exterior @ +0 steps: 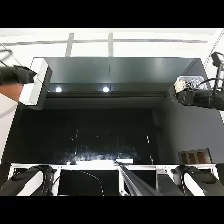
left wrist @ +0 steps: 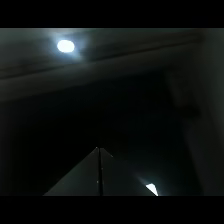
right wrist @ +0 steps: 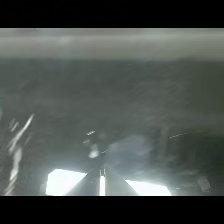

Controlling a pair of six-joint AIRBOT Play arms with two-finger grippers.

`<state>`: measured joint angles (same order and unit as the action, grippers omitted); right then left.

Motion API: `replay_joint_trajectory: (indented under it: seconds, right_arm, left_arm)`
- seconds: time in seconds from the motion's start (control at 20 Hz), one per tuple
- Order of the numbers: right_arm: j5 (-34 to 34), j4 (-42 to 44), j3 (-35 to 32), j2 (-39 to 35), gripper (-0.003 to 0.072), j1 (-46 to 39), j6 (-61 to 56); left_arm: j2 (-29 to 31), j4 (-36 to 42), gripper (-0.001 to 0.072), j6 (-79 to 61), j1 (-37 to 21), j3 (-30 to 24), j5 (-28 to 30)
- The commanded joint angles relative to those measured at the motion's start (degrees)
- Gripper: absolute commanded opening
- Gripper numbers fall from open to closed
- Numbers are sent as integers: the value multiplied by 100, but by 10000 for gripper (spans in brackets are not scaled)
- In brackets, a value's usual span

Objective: Fold the box and place the chain.

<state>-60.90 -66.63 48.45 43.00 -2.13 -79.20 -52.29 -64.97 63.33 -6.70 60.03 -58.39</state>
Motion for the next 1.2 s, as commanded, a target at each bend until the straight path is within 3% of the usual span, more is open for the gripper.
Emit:
replay_joint_trajectory:
  seconds: [0.0, 0.15, 0.25, 1.15]
  right_arm:
    - [640, -1161, -616, -546, 41, 302, -492]
    - [1088, -1325, -1714, -570, 41, 376, -610]
    - [1239, -1602, -1993, -570, 41, 376, -610]
    - [1078, -1746, -1985, -570, 40, 378, -608]
  left_arm:
    - [1207, -48, 25, 686, 922, -1394, 195]
    - [2100, -623, 26, 1344, 844, -2586, 398]
    - [2385, -769, 28, 1340, 767, -2876, 387]
    - [2479, -785, 29, 1342, 774, -2907, 422]
